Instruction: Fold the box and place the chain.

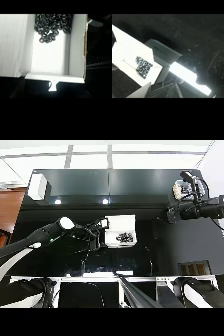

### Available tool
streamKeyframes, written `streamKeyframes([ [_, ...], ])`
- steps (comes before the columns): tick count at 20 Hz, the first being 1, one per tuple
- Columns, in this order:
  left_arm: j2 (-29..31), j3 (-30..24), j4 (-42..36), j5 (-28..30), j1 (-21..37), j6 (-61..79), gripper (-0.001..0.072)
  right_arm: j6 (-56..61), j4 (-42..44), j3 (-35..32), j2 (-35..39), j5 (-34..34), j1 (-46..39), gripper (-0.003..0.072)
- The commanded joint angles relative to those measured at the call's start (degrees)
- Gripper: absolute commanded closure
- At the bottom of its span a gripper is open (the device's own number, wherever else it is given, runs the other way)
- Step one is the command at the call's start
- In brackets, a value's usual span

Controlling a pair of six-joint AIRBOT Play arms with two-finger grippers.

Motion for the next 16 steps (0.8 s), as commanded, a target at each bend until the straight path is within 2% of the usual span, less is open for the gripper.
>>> streamKeyframes([
  [1,-0.1,0.3,-0.2,-0.4,0.0,2.5,0.0006,0.0,0.0,0.0,0.0,0.0,0.0,0.0309],
  [6,-0.2,0.4,-4.9,-0.6,0.0,8.9,0.0027,0.0,0.0,0.0,0.0,-0.6,0.0,0.0309],
  [7,-0.3,0.4,-4.7,-0.6,0.0,8.9,0.0120,0.0,0.0,0.0,0.0,-1.2,0.0,0.0309],
  [8,-0.3,0.4,-4.4,-0.6,0.0,8.9,0.0271,0.0,0.0,0.0,0.0,-1.9,0.0,0.0309],
  [9,-0.3,0.4,-4.3,-0.6,0.0,8.9,0.0356,0.0,0.1,0.0,0.0,-2.8,0.0,0.0309],
  [10,-0.3,0.4,-4.3,-0.6,0.0,8.9,0.0363,0.5,0.1,0.0,-0.1,-3.7,0.3,0.0309],
  [12,-0.3,0.4,-4.3,-0.6,0.0,8.9,0.0363,8.5,-0.2,0.0,-1.4,-7.3,2.2,0.0305],
  [13,-0.3,0.4,-4.3,-0.6,0.0,8.8,0.0363,9.6,0.6,0.0,-3.1,-8.5,4.1,0.0108],
  [14,-0.3,0.4,-4.3,-0.6,0.0,8.8,0.0363,9.5,1.6,0.0,-5.4,-10.1,6.5,0.0006],
  [16,-0.3,0.4,-4.3,-0.6,0.0,8.8,0.0363,7.7,3.8,0.3,-10.1,-17.9,11.3,0.0006],
])
